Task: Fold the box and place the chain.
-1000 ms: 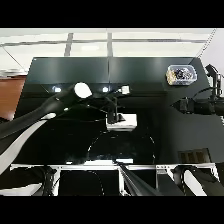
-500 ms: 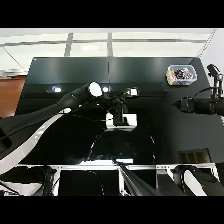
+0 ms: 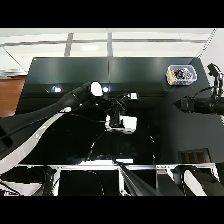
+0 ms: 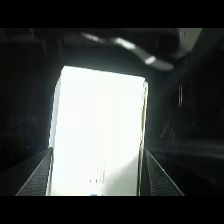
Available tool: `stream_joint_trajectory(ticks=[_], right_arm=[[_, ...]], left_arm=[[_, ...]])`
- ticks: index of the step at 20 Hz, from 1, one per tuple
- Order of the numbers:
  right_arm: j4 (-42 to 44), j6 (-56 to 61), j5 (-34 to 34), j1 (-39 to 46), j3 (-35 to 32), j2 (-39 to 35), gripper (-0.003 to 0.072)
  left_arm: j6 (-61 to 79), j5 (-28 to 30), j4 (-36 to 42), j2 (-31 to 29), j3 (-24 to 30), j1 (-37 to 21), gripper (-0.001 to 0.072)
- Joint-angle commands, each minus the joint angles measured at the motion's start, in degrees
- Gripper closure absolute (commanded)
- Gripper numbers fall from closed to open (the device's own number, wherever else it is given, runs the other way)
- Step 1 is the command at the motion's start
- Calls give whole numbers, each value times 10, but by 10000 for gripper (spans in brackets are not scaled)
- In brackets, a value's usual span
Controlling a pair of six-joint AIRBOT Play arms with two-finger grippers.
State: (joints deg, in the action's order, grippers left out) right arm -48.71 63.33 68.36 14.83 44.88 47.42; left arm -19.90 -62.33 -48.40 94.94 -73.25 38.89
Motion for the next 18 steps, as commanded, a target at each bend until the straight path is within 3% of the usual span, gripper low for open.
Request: stream_joint_trajectory(ticks=[1, 6, 10, 11, 13, 15, 18], right_arm=[[0, 0, 0, 0, 0, 0, 669], [0, 0, 0, 0, 0, 0, 670], [0, 0, -1, 0, 0, 0, 669], [0, 0, -1, 0, 0, 0, 670], [0, 0, 0, 0, 0, 0, 670], [0, 0, 0, 0, 0, 0, 670], [0, 0, -1, 0, 0, 0, 669]], left_arm=[[0, -11, -42, 0, -2, 7, 2], [0, -7, -91, 0, -2, 26, 3], [0, 34, -162, 2, -2, 61, 15], [-1, 32, -174, 1, -3, 66, 45], [-42, 13, -194, -1, -18, 67, 359], [-153, -1, -242, -13, -54, 51, 376], [-278, -27, -329, -42, -117, -22, 376]])
